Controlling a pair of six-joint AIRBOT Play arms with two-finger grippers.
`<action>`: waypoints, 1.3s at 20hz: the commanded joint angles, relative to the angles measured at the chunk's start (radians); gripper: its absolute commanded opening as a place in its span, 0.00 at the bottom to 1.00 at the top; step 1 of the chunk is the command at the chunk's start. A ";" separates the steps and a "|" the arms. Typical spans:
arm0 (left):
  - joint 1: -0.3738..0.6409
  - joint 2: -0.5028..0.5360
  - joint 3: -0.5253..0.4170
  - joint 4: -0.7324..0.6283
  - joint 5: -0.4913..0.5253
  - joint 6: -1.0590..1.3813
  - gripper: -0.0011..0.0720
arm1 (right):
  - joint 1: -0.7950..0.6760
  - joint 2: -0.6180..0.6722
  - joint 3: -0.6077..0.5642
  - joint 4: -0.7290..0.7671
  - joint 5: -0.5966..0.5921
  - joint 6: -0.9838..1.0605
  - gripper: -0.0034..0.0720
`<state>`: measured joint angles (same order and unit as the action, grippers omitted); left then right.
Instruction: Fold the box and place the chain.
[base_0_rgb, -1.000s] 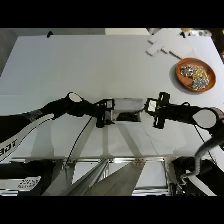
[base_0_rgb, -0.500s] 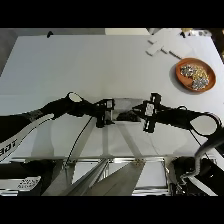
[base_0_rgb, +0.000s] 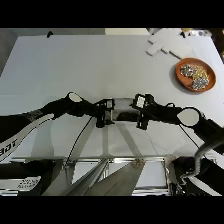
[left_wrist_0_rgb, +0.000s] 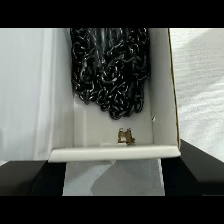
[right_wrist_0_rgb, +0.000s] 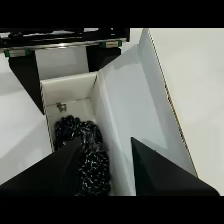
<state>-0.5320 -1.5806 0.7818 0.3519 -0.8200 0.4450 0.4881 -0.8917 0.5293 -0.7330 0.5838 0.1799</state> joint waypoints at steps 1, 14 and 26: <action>0.000 0.001 0.001 0.000 0.000 0.000 0.06 | 0.001 -0.017 0.010 -0.002 -0.036 -0.006 0.53; 0.000 0.001 0.001 0.000 0.000 0.000 0.06 | -0.219 -0.258 0.339 0.034 0.128 0.184 0.06; 0.000 0.001 0.001 0.000 0.000 0.000 0.06 | -0.188 -0.386 0.339 0.033 0.533 0.033 0.07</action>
